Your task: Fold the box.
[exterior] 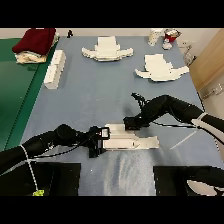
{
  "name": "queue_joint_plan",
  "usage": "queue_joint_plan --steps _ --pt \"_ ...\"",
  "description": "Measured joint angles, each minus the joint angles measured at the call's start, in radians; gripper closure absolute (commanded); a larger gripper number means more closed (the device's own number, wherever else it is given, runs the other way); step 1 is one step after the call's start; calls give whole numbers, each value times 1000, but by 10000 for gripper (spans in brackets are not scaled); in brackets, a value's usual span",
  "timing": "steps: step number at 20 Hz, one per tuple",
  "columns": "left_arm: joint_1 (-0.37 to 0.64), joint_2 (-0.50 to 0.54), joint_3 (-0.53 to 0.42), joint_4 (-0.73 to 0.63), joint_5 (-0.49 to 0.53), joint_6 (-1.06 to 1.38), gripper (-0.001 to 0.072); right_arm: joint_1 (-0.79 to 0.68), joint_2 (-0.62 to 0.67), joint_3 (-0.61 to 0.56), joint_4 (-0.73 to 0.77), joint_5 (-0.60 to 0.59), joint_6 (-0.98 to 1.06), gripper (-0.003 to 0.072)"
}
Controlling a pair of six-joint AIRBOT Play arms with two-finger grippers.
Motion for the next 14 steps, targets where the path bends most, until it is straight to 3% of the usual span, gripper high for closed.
queue_joint_plan --steps 4,9,10,12,14 --pt "0 0 0 -1 5 -1 306 0 106 16 -47 -21 -53 684" --pt "0 0 0 -1 4 -1 306 0 296 2 -156 -154 -203 683" --pt "0 0 0 -1 4 -1 306 0 338 -14 -174 -171 -244 653" --pt "0 0 0 -1 3 -1 306 0 428 -69 -201 -202 -346 262" --pt "0 0 0 -1 3 -1 306 0 491 -129 -216 -211 -446 232"
